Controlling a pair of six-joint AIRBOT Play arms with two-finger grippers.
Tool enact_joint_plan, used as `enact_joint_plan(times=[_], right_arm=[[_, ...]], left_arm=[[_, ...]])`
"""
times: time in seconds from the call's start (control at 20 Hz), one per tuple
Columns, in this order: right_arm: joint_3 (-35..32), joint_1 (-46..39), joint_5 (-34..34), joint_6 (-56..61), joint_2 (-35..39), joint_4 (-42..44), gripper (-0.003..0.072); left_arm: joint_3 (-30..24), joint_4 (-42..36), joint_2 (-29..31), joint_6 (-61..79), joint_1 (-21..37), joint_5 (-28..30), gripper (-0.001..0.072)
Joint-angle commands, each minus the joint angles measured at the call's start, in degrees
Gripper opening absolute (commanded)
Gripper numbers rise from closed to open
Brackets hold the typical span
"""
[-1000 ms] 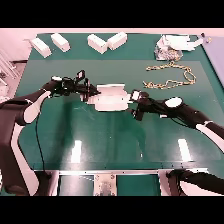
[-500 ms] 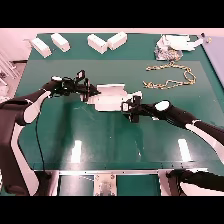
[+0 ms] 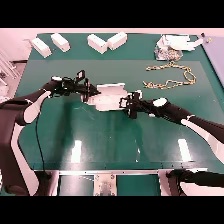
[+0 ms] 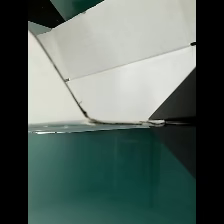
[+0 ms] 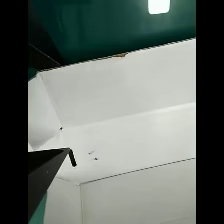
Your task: Fold the box and place the chain.
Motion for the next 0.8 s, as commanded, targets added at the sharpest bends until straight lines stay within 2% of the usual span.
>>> enact_joint_plan(times=[0.0, 0.25, 0.4, 0.45, 0.75], right_arm=[[0.3, -0.3, -0.2, -5.3, -0.4, 3.1, 0.0572], [3.9, -2.3, 0.3, -6.1, -0.3, 6.8, 0.0572], [6.3, -5.9, 8.2, -6.3, -0.4, 11.1, 0.0579], [6.8, -6.9, 10.3, -6.4, -0.6, 12.3, 0.0615], [9.0, -9.8, 16.1, -7.1, -4.7, 13.4, 0.0633]], left_arm=[[0.0, 0.0, 0.0, 0.0, 0.0, 0.0, 0.0019], [0.0, 0.0, 0.0, 0.0, 0.0, 0.0, 0.0019], [0.0, 0.0, 0.0, 0.0, 0.0, 0.0, 0.0019], [0.0, 0.0, 0.0, 0.0, 0.0, 0.0, 0.0019], [0.0, 0.0, 0.0, 0.0, 0.0, 0.0, 0.0019]])
